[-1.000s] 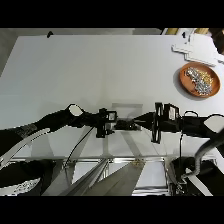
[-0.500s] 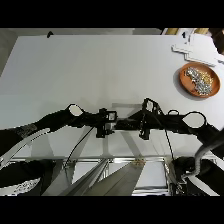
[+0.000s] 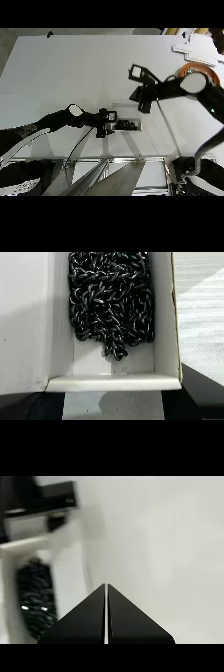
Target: Fold the box and place the chain.
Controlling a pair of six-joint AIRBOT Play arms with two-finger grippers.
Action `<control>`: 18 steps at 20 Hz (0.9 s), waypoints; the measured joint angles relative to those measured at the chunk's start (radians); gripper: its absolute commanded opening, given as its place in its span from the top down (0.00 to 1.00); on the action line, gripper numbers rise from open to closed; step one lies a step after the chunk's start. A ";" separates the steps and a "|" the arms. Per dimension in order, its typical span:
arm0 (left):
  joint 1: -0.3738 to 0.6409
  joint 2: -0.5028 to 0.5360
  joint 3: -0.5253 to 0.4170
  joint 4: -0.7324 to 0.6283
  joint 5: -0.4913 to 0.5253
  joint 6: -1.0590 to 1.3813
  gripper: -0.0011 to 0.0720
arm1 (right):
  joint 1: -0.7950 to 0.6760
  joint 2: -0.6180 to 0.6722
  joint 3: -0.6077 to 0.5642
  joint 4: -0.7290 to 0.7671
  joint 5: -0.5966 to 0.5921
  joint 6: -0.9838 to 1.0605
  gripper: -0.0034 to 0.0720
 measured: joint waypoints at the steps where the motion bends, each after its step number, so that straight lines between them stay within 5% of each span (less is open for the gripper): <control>1: 0.000 0.000 0.000 0.000 0.000 0.000 0.69 | 0.000 -0.055 0.063 -0.053 0.011 0.056 0.93; 8: 0.000 0.000 0.000 0.000 0.000 0.000 0.69 | 0.019 -0.278 0.212 -0.198 0.100 0.215 0.93; 18: 0.000 0.000 0.000 0.000 0.000 0.000 0.69 | 0.032 -0.134 -0.027 -0.042 0.083 0.055 0.93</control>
